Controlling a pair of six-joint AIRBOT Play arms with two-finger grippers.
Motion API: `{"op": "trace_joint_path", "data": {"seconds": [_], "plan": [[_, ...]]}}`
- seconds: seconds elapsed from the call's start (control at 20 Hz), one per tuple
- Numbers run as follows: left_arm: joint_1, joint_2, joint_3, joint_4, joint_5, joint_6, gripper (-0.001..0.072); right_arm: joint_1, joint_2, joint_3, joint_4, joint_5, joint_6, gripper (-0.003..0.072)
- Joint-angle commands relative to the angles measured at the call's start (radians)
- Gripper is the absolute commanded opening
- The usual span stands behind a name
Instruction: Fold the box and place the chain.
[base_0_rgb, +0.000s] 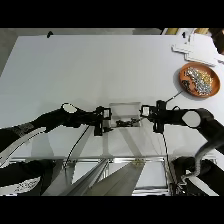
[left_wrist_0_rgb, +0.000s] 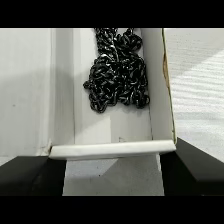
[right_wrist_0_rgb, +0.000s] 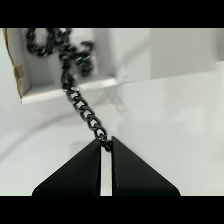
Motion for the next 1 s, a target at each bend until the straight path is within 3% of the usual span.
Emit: {"op": "trace_joint_path", "data": {"seconds": [0.0, 0.15, 0.25, 0.45, 0.7, 0.95], "plan": [[0.000, 0.000, 0.000, 0.000, 0.000, 0.000, 0.0014, 0.001, 0.172, 0.000, 0.187, 0.019, 0.141, 0.0015], [0.000, 0.000, 0.000, 0.000, 0.000, 0.000, 0.0014, 0.001, 0.206, 0.000, 0.502, 0.032, 0.146, 0.0015], [0.000, 0.000, 0.000, 0.000, 0.000, 0.000, 0.0014, 0.014, 0.203, 0.000, 0.616, 0.011, 0.145, 0.0015], [0.000, 0.000, 0.000, 0.000, 0.000, 0.000, 0.0014, 0.149, 0.183, 0.001, 0.642, -0.054, 0.146, 0.0015], [0.000, 0.000, 0.000, 0.000, 0.000, 0.000, 0.0014, 0.366, 0.087, 0.001, 0.637, -0.261, 0.147, 0.0015], [0.000, 0.000, 0.000, 0.000, 0.000, 0.000, 0.0014, 0.386, -0.021, 0.001, 0.612, -0.322, 0.172, 0.0017]]}}
